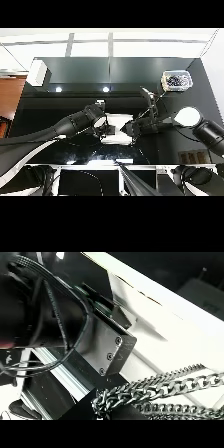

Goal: Fold the box and place the chain.

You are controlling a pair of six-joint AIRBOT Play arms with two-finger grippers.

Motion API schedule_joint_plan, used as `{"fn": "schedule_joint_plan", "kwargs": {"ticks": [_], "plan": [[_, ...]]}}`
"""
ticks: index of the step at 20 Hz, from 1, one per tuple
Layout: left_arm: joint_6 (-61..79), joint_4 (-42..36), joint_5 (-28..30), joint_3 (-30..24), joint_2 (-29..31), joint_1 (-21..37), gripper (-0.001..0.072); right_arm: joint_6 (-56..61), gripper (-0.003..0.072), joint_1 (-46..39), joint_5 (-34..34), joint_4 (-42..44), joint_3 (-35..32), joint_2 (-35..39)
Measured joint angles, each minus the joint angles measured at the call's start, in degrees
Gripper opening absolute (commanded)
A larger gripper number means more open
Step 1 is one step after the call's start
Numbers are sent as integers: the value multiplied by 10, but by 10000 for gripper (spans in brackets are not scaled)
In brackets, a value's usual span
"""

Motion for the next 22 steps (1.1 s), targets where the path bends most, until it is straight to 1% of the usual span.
{"fn": "schedule_joint_plan", "kwargs": {"ticks": [1, 3, 5, 8, 10, 11, 12, 13, 14, 15, 17, 19, 22], "plan": [[0, 0, 0, 0, 0, 0, 32, 0, 339, 3, -2, 1, -2, -5], [0, 0, 0, 0, 0, 0, 32, 1, 339, 2, -3, 0, -3, -10], [0, 0, 0, 0, 0, 0, 32, 3, 338, -23, 19, 0, -4, -8], [0, 0, 0, 0, 0, 0, 32, 2, 339, -108, 74, -20, -4, 17], [0, 0, 0, 0, 0, 0, 32, 1, 336, -181, 89, -65, -5, 31], [0, 0, 0, 0, 0, 0, 32, 7, 327, -213, 81, -101, -6, 34], [0, 0, 0, 0, 0, 0, 32, 26, 331, -246, 60, -153, -6, 33], [0, 0, 0, 0, 0, 0, 32, 50, 538, -271, 34, -206, -7, 28], [0, 0, 0, 0, 0, 0, 32, 75, 697, -295, 4, -256, -7, 17], [0, 0, 0, 0, 0, 0, 32, 91, 697, -313, -23, -284, -7, 3], [0, 0, 0, 0, 0, 0, 32, 107, 697, -339, -70, -303, 2, -43], [0, 0, 0, 0, 0, 0, 32, 115, 696, -352, -106, -293, 28, -101], [0, 0, 0, 0, 0, 0, 32, 117, 695, -361, -136, -256, 94, -196]]}}
